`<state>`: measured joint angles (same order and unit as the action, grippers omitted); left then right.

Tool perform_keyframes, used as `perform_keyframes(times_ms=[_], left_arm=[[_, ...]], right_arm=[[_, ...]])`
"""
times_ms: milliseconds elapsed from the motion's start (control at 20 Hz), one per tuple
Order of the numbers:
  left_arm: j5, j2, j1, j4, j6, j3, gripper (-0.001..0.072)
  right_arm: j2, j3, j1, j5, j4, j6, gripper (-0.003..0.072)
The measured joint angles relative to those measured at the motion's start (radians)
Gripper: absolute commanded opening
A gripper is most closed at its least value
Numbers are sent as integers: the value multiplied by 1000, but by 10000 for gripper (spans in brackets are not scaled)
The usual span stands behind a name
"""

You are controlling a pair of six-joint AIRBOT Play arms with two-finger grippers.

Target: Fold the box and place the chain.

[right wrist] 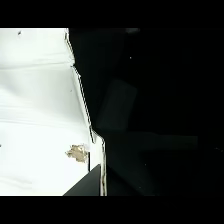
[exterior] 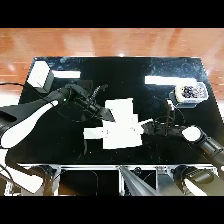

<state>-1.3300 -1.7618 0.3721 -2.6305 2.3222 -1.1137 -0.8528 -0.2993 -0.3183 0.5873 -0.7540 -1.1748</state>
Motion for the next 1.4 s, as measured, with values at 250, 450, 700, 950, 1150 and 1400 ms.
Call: perform_keyframes(times_ms=[250, 450, 700, 950, 1150, 1400], left_arm=[[-5, 0, 6, 8, 6, 0, 220], [-21, 0, 3, 19, 50, -1, 21], [-62, 0, 3, 44, 182, -21, 19], [-64, 18, 6, 106, 315, -87, 17], [8, 83, 21, 186, 412, -97, 17], [139, 172, 47, 225, 513, -39, 17]], right_arm=[[0, 0, 0, 2, 1, 0, 31], [0, 0, 0, 6, 1, 0, 33], [0, -14, 14, 8, -8, 0, 701], [0, -150, 79, 148, -124, 0, 701], [0, -318, 126, 286, -285, 0, 701], [0, -457, 142, 364, -396, -23, 700]])
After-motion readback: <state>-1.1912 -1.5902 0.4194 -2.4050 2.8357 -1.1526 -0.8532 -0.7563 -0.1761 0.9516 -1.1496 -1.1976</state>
